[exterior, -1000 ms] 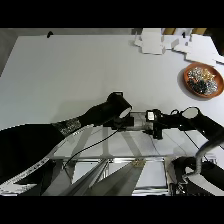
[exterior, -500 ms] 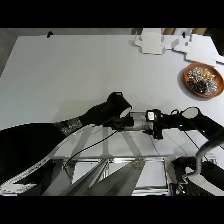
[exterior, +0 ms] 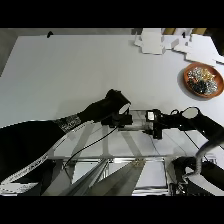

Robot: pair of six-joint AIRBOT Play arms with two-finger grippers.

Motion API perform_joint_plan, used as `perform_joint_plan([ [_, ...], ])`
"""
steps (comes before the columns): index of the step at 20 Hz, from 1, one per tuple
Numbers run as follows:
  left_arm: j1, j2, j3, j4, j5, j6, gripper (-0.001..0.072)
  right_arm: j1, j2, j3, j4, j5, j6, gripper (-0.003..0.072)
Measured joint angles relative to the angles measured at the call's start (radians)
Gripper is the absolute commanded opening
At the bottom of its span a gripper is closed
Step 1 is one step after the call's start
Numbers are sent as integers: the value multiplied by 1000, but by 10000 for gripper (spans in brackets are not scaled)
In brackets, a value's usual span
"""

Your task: Fold the box and place the chain.

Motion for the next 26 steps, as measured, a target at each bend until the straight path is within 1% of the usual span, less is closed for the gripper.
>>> perform_joint_plan([
  [2, 2, 0, 1, -1, 0, 3, 0, 0, 0, 0, 0, 0, 0, 397],
  [3, 3, 0, 2, 0, 0, 4, 0, 0, 0, 0, 1, 0, 0, 397],
  [4, 3, 0, 2, 0, 0, 4, 1, 0, 0, 0, 0, 0, 0, 397],
  [5, 3, 0, 2, 1, 0, 5, 25, 0, 0, 0, 0, 0, 0, 397],
  [6, 4, 0, 2, 1, 0, 5, 107, 0, 0, 0, 0, 0, 0, 397],
  [7, 5, 0, 2, 3, -1, 6, 257, 0, 0, 0, -1, 0, 0, 397],
  [8, 7, 1, 2, 8, -6, 6, 385, 0, 0, 0, -1, 0, 0, 397],
  [9, 8, 5, 2, 10, -10, 17, 434, 0, 0, 0, -2, 0, 0, 397],
  [11, 11, 20, 2, 5, -5, 80, 433, 0, 0, 0, -2, 1, -1, 397],
  [14, 24, 61, 2, -10, -24, 190, 433, 0, 0, 0, -2, 1, 0, 397],
  [18, 50, 149, 2, -23, -31, 325, 434, 0, 0, 0, -2, 1, 0, 397],
  [20, 69, 209, 2, -29, -51, 404, 440, 0, 0, 0, -2, 1, 0, 397],
  [21, 82, 242, 2, -29, -69, 454, 548, 0, 0, 0, -2, 1, 0, 397],
  [22, 95, 272, 1, -30, -87, 505, 700, 0, 0, 0, -2, 1, 0, 397],
  [24, 125, 335, -14, -36, -107, 644, 697, 0, 0, 0, -2, 1, 0, 397],
  [26, 161, 393, -54, -46, -85, 846, 697, 0, 0, 0, -2, 1, 0, 397],
])
